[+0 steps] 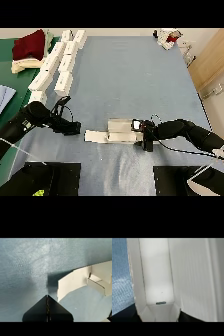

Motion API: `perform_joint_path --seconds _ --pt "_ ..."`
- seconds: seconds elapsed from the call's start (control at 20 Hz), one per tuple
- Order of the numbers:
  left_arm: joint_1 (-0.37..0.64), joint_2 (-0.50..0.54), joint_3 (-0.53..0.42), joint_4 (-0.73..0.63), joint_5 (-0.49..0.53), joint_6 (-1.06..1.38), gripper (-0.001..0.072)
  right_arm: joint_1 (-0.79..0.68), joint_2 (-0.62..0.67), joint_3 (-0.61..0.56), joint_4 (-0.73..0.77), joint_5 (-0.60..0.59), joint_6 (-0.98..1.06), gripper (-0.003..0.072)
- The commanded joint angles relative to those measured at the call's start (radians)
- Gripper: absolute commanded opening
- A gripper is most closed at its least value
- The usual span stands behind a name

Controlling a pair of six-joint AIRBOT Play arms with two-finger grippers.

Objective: Fold the box.

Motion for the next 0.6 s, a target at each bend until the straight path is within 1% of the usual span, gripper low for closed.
perform_joint_path --seconds 0.0,0.15,0.25,0.4,0.55 --pt "-0.056 -0.058 -0.093 -0.202 0.119 0.069 0.0011 0.0 0.001 0.0 0.0 0.0 0.0 0.0514" --pt "-0.169 -0.111 -0.106 -0.338 0.202 0.148 0.0011 0.0 0.001 0.0 0.0 0.0 0.0 0.0514" --pt "-0.216 -0.117 -0.097 -0.405 0.222 0.195 0.0011 0.0 0.001 0.0 0.0 0.0 0.0 0.0514" --pt "-0.221 -0.101 -0.06 -0.411 0.201 0.201 0.0011 0.0 0.001 0.0 0.0 0.0 0.0 0.0514" --pt "-0.221 -0.101 -0.047 -0.433 0.136 0.201 0.0013 0.0 0.001 0.0 0.0 0.0 0.0 0.0514"
